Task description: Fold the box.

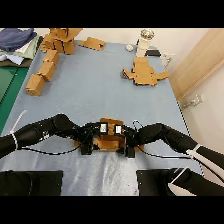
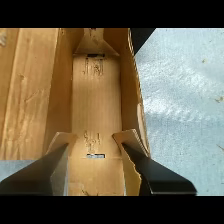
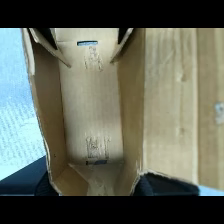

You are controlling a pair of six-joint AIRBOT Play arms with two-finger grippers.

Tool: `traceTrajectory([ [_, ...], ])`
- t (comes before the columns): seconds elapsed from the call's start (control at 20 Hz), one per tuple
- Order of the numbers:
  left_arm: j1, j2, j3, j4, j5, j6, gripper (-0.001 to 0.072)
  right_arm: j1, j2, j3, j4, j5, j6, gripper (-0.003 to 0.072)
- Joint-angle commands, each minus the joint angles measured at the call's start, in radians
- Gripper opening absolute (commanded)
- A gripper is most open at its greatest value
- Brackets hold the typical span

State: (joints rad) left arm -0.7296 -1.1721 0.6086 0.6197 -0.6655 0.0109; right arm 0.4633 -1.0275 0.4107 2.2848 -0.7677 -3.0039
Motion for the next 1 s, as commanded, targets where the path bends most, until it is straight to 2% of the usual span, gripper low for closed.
traceTrajectory([
  [0.0, 0.0, 0.0, -0.002, 0.0, -0.026, -0.002, 0.0553, 0.0, 0.0, -0.001, 0.0, 0.0, 0.002, 0.0497],
  [0.15, 0.0, 0.0, -0.002, 0.002, -0.025, -0.003, 0.0551, 0.0, 0.0, -0.001, 0.0, 0.0, 0.002, 0.0497],
  [0.2, 0.001, 0.0, -0.002, 0.011, -0.025, -0.015, 0.0487, 0.0, 0.0, -0.001, 0.0, 0.0, 0.002, 0.0497],
  [0.25, 0.005, 0.003, -0.001, 0.046, -0.026, -0.079, 0.0209, 0.0, 0.0, -0.001, 0.0, 0.0, 0.002, 0.0497],
  [0.3, 0.009, 0.009, 0.001, 0.125, -0.026, -0.175, 0.0016, 0.0, 0.0, -0.001, 0.0, 0.0, 0.002, 0.0497],
  [0.45, 0.034, 0.069, 0.02, 0.472, -0.092, -0.622, 0.0012, 0.0, 0.0, -0.001, 0.0, 0.0, 0.002, 0.0497],
  [0.55, 0.072, 0.151, 0.039, 0.603, -0.169, -0.839, 0.0012, 0.0, 0.0, -0.001, 0.0, 0.0, 0.002, 0.0498],
  [0.75, 0.241, 0.322, 0.029, 0.619, -0.195, -1.323, 0.0012, 0.0, 0.0, -0.001, 0.0, 0.0, 0.002, 0.0497],
  [0.8, 0.301, 0.335, 0.018, 0.608, -0.225, -1.428, 0.0012, 0.0, 0.0, -0.001, 0.0, 0.0, 0.002, 0.0497],
  [0.95, 0.419, 0.319, -0.041, 0.483, -0.309, -1.462, 0.0012, 0.0, 0.0, -0.001, 0.0, 0.0, 0.002, 0.0497],
])
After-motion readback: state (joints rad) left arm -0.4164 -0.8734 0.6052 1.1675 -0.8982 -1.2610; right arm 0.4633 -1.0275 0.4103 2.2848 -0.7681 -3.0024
